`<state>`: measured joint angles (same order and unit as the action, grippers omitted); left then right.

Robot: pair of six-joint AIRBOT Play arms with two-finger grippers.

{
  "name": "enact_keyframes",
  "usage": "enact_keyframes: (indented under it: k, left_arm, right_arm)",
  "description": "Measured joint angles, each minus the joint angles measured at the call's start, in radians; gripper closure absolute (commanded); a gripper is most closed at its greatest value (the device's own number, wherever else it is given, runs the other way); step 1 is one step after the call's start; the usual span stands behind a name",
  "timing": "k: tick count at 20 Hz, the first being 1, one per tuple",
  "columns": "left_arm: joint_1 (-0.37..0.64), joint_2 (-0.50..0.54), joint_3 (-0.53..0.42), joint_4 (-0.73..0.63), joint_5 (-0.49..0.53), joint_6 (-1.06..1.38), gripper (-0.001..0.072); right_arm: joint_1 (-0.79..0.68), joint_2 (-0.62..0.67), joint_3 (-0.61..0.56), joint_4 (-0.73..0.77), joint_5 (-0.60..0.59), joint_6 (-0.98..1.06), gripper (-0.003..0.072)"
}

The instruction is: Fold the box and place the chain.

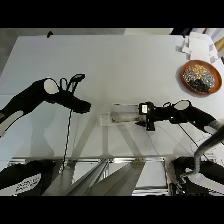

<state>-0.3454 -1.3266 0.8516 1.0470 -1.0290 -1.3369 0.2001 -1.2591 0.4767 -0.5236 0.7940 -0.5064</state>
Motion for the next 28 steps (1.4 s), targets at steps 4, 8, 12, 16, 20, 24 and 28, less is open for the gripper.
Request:
enact_keyframes:
  k: [4,8,12,16,20,24,28]
  left_arm:
    - [-0.006,-0.041,-0.003,-0.045,0.023,-0.008,0.0705]
    - [-0.076,-0.068,-0.004,-0.060,0.034,-0.010,0.0705]
    - [-0.168,-0.092,-0.004,-0.065,0.081,-0.010,0.0705]
    - [-0.208,-0.100,-0.004,-0.067,0.111,-0.018,0.0704]
    - [-0.218,-0.103,-0.004,-0.092,0.115,-0.021,0.0701]
    - [-0.222,-0.103,-0.004,-0.195,0.120,0.037,0.0704]
    - [-0.221,-0.103,-0.004,-0.245,0.120,0.076,0.0704]
  right_arm:
    - [0.000,0.000,0.000,0.000,0.000,0.000,0.0285]
    - [0.000,0.000,0.000,0.000,0.000,0.000,0.0285]
    - [0.000,0.000,0.000,0.000,0.000,0.000,0.0285]
    - [0.000,0.000,0.000,0.000,0.000,0.000,0.0285]
    - [0.000,0.000,0.000,0.000,0.000,0.000,0.0285]
    - [0.000,0.000,0.000,0.000,0.000,0.000,0.0285]
    - [0.000,0.000,0.000,0.000,0.000,0.000,0.0285]
